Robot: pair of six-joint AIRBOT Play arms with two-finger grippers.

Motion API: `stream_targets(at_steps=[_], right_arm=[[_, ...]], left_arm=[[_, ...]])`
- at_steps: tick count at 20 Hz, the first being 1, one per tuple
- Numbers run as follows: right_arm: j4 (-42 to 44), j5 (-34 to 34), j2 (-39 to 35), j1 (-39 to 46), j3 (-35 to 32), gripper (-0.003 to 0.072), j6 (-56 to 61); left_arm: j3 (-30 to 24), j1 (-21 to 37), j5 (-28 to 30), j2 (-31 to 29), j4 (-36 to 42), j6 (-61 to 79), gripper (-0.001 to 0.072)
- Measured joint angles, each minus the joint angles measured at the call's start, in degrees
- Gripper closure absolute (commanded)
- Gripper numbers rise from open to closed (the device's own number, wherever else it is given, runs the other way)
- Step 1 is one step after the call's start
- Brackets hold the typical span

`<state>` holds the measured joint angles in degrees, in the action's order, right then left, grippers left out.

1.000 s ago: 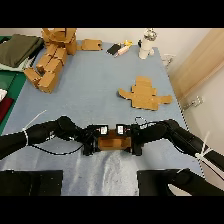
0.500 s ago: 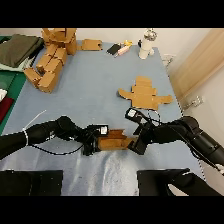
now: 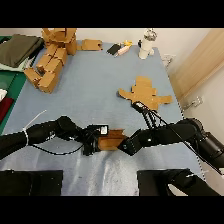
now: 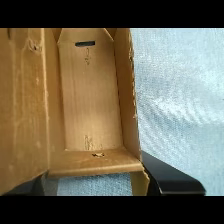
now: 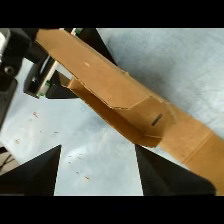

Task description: Fold the box.

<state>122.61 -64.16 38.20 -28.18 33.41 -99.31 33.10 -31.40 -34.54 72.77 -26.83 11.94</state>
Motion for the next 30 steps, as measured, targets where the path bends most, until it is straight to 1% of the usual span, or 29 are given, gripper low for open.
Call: stream_targets(at_steps=[4,8,10,14,17,22,25,30], right_arm=[[1.6,0.0,0.0,0.0,0.0,-0.003,4.1],[2.1,0.3,0.0,0.0,0.0,-0.003,6.3],[2.1,0.8,0.0,0.0,0.0,-0.003,6.7],[2.1,2.3,0.0,0.0,0.0,-0.003,7.0],[2.0,3.3,0.0,0.0,0.0,-0.0029,7.2],[1.6,4.0,0.0,0.0,0.0,-0.003,7.2],[1.3,4.1,0.0,0.0,0.0,-0.0029,7.2],[1.2,4.1,0.1,0.0,0.0,-0.0029,7.2]], left_arm=[[0.0,1.4,-0.3,-1.3,-0.5,0.0,0.0206],[0.0,5.3,-4.9,-2.8,-2.0,-0.2,0.0206],[-0.1,6.6,-7.8,-3.3,-4.2,-1.2,0.0206],[-1.1,7.7,-10.3,-5.0,-8.8,-4.9,0.0206],[-2.9,8.0,-10.0,-7.0,-10.0,-6.0,0.0206],[-7.0,8.1,-5.8,-9.7,-7.6,-5.6,0.0207],[-8.0,8.1,-4.6,-10.3,-6.7,-4.5,0.0207],[-8.4,5.1,-3.7,-10.6,-6.1,-2.3,0.0207]])
